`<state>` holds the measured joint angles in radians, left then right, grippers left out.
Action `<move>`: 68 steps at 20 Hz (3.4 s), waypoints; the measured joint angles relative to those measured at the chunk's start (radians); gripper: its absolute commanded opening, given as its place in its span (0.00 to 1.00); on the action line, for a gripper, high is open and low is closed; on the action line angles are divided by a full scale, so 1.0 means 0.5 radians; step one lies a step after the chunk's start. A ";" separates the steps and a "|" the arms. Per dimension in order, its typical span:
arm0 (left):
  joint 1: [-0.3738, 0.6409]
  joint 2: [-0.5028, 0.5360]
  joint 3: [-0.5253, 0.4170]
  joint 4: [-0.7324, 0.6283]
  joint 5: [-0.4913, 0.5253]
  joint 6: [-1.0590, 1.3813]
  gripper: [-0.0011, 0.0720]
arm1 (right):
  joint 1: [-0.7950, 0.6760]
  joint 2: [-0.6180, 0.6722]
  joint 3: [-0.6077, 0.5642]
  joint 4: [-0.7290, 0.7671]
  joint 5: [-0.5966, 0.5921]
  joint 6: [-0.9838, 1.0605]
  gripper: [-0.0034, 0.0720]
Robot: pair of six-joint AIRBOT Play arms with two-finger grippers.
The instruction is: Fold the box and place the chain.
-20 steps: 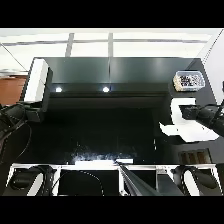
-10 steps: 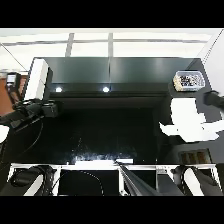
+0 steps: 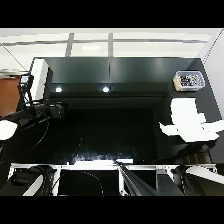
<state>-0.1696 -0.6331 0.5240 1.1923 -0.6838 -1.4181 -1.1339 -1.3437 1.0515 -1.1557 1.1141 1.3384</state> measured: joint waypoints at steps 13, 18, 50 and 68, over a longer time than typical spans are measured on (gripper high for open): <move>-0.004 -0.008 0.000 -0.016 -0.001 -0.005 0.98 | -0.024 -0.889 0.470 0.523 0.917 -0.747 0.76; -0.004 -0.008 0.000 -0.017 -0.002 -0.006 0.98 | 0.005 -0.937 0.495 0.520 1.038 -0.774 0.68; -0.311 -0.318 0.000 -0.341 0.038 0.061 0.96 | 1.880 1.170 -1.159 1.233 -0.140 -0.880 0.10; -0.356 -1.325 0.094 -1.927 -0.245 1.411 0.96 | 2.596 1.469 -1.572 1.240 -0.729 -0.921 0.10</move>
<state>-0.3473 -1.2957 0.5709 0.2287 -0.8062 -0.7128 0.1642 -0.6090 0.2657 -0.5358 0.7498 0.8780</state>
